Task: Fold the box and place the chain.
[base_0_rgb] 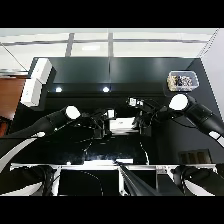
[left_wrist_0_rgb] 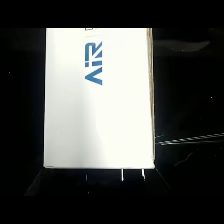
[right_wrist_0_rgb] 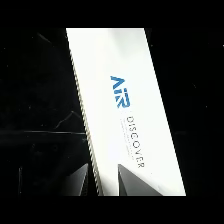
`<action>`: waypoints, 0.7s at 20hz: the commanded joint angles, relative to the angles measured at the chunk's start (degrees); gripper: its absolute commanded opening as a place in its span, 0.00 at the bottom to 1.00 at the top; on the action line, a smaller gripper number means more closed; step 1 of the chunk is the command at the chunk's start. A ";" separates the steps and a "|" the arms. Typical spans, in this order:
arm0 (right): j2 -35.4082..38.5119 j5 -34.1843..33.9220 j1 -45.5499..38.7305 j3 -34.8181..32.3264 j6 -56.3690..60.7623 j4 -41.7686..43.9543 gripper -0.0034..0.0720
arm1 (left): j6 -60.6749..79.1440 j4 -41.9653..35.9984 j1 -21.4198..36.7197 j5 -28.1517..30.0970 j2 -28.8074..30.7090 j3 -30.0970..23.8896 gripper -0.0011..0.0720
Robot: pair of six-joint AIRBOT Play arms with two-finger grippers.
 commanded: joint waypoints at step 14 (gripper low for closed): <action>0.11 -2.05 0.26 -1.05 9.09 -1.66 0.32 | -0.04 0.00 -0.02 0.09 -0.02 0.02 0.49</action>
